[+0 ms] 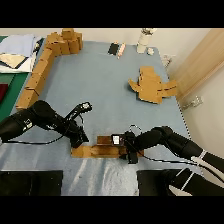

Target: Fold the box.

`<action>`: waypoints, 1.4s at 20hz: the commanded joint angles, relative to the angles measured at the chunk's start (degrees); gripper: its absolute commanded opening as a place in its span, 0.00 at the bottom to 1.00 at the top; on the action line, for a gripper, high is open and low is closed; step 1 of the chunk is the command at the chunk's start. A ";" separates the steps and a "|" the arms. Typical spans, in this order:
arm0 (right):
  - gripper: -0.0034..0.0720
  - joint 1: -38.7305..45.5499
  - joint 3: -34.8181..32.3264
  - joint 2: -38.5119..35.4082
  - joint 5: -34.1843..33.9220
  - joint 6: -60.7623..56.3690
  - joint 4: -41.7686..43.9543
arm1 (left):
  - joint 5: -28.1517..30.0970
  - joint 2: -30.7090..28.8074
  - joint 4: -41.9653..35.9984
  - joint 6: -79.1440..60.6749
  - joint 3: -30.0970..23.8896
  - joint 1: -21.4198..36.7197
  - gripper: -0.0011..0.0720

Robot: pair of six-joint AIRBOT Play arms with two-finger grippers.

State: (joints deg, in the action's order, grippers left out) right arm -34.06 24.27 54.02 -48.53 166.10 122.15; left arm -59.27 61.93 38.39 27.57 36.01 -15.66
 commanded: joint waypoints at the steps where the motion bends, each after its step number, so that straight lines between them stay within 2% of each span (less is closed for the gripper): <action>1: 0.74 0.00 0.07 -0.07 -0.15 0.02 0.00 | -8.15 -0.02 0.61 12.35 0.00 -0.15 0.03; 3: 0.74 0.00 0.04 -0.07 -0.17 0.00 0.00 | -12.81 -0.02 -0.37 21.09 -0.11 -2.43 0.03; 5: 0.74 0.00 0.04 -0.07 -0.17 0.00 0.00 | -12.02 -0.02 -5.99 26.03 -0.11 -7.39 0.03; 8: 0.74 0.00 0.04 -0.07 -0.17 0.00 0.02 | -0.72 0.66 -12.09 26.43 0.83 -12.39 0.03; 10: 0.74 0.00 0.04 -0.07 -0.20 0.00 0.00 | 5.22 2.05 -12.09 27.56 3.17 -11.61 0.03; 14: 0.74 0.00 0.04 -0.07 -0.20 0.00 0.00 | 12.61 7.74 -9.88 27.76 8.72 -9.81 0.03; 17: 0.74 0.00 0.04 -0.07 -0.17 0.00 0.00 | 11.54 13.31 -2.86 31.78 10.62 -9.84 0.03; 20: 0.74 0.00 0.04 -0.07 -0.15 0.00 0.00 | 9.84 16.48 -1.77 31.82 10.62 -9.88 0.03; 25: 0.74 0.00 0.04 -0.07 -0.17 0.00 -0.02 | 8.92 17.49 -3.23 30.40 10.67 -10.05 0.03; 28: 0.74 0.00 0.04 -0.07 -0.15 0.00 -0.02 | 8.52 15.85 -4.96 25.77 10.71 -9.42 0.03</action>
State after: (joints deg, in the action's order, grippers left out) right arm -34.06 24.27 53.98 -48.77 166.12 122.13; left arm -50.30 78.56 34.87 56.95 46.61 -25.56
